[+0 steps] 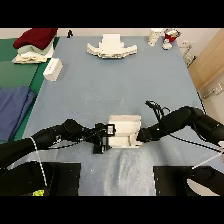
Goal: Fold the box.
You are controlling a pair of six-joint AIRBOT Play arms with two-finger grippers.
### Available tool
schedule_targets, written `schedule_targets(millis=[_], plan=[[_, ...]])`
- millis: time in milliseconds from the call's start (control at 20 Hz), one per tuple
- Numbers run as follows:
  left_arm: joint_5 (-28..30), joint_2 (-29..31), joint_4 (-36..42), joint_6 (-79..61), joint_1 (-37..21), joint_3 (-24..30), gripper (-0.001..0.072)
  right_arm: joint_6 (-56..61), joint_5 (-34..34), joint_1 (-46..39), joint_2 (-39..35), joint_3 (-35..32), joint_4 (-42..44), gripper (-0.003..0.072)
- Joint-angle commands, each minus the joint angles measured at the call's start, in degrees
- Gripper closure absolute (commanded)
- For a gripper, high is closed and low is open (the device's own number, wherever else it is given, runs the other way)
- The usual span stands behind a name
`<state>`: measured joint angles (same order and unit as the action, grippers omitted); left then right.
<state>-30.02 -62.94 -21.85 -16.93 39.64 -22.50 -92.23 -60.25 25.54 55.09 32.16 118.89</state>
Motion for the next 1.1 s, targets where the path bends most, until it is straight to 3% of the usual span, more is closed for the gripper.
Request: schedule_targets(millis=[0, 250, 700, 750, 850, 900, 950, 1050], plan=[[0.0, 0.0, 0.0, 0.0, 0.0, 0.0, 0.0190, 15.9, 2.8, 9.0, 3.0, 3.9, -12.8, 0.0268], [0.0, 0.0, 0.0, 0.0, 0.0, 0.0, 0.0190, 37.1, 0.7, 19.8, 7.1, 9.3, -25.0, 0.0268], [0.0, 0.0, 0.0, 0.0, 0.0, 0.0, 0.0190, 52.0, -3.5, 28.3, 16.5, 13.5, -31.5, 0.0281], [0.0, 0.0, 0.0, 0.0, 0.0, 0.0, 0.0190, 52.7, -3.6, 28.4, 16.8, 13.5, -31.7, 0.0313], [0.0, 0.0, 0.0, 0.0, 0.0, 0.0, 0.0190, 52.9, -4.2, 28.5, 16.9, 13.5, -31.7, 0.0496], [0.0, 0.0, 0.0, 0.0, 0.0, 0.0, 0.0190, 52.8, -4.7, 28.5, 16.9, 13.5, -31.7, 0.0642], [0.0, 0.0, 0.0, 0.0, 0.0, 0.0, 0.0190, 52.8, -5.4, 28.5, 16.9, 13.5, -31.7, 0.0682], [0.0, 0.0, 0.0, 0.0, 0.0, 0.0, 0.0190, 52.8, -6.0, 28.5, 16.9, 13.5, -31.6, 0.0684]])
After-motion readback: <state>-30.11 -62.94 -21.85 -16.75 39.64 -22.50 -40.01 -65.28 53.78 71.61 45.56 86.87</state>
